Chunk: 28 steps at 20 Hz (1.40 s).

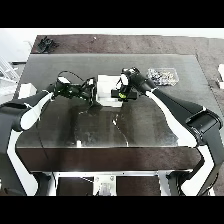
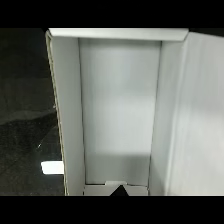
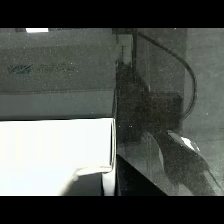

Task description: Fold the box and place the chain.

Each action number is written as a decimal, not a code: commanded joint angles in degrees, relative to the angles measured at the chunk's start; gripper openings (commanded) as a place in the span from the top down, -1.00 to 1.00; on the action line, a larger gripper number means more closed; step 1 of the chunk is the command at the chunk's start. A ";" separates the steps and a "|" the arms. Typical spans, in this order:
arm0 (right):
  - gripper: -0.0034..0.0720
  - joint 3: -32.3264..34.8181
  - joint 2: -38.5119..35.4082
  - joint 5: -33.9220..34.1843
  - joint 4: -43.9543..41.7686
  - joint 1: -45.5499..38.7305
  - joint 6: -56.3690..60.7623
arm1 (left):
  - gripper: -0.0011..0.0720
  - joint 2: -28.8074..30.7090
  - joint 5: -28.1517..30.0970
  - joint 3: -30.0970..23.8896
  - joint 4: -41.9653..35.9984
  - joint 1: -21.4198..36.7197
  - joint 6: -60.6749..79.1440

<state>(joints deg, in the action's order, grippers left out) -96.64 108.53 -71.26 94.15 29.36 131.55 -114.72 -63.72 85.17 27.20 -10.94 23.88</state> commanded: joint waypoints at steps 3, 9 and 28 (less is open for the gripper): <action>0.46 -2.45 -0.07 0.07 -0.04 -0.07 0.00 | -0.50 0.04 0.04 0.00 0.00 0.07 -0.04; -0.23 -3.91 -0.07 -2.89 -0.24 -0.17 -0.20 | -0.50 0.04 0.04 0.00 0.00 0.07 -0.04; -0.33 -9.16 -14.32 6.71 2.25 -17.18 -23.34 | -0.50 0.04 0.02 0.00 0.00 0.07 -0.04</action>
<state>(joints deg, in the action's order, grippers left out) -105.71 94.56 -67.00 95.53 17.87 112.77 -114.72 -63.70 85.17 27.18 -10.90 23.81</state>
